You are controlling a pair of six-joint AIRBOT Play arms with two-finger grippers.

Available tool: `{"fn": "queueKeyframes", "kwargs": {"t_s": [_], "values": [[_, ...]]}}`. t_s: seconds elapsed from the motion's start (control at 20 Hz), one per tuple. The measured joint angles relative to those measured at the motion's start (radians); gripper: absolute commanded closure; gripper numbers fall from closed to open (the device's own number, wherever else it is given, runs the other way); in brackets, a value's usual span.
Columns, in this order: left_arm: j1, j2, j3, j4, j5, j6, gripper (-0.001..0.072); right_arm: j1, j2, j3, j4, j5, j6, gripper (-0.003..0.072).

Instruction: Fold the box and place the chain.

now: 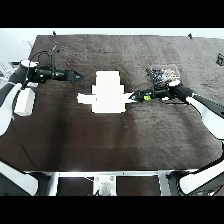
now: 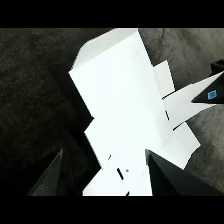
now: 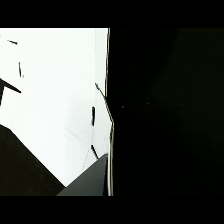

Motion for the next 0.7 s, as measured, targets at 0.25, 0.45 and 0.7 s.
{"fn": "queueKeyframes", "kwargs": {"t_s": [0.25,0.45,0.7], "values": [[-0.060,-0.100,0.127,0.061,-0.041,-0.062,0.0123,0.001,0.000,0.000,0.000,0.000,-0.005,0.0680],[-0.098,-0.161,0.168,0.116,-0.042,-0.100,0.0123,0.001,0.000,0.000,0.000,0.000,-0.006,0.0679],[-0.108,-0.207,0.193,0.136,-0.007,-0.114,0.0124,0.001,0.000,0.000,0.000,0.000,-0.007,0.0680]]}}
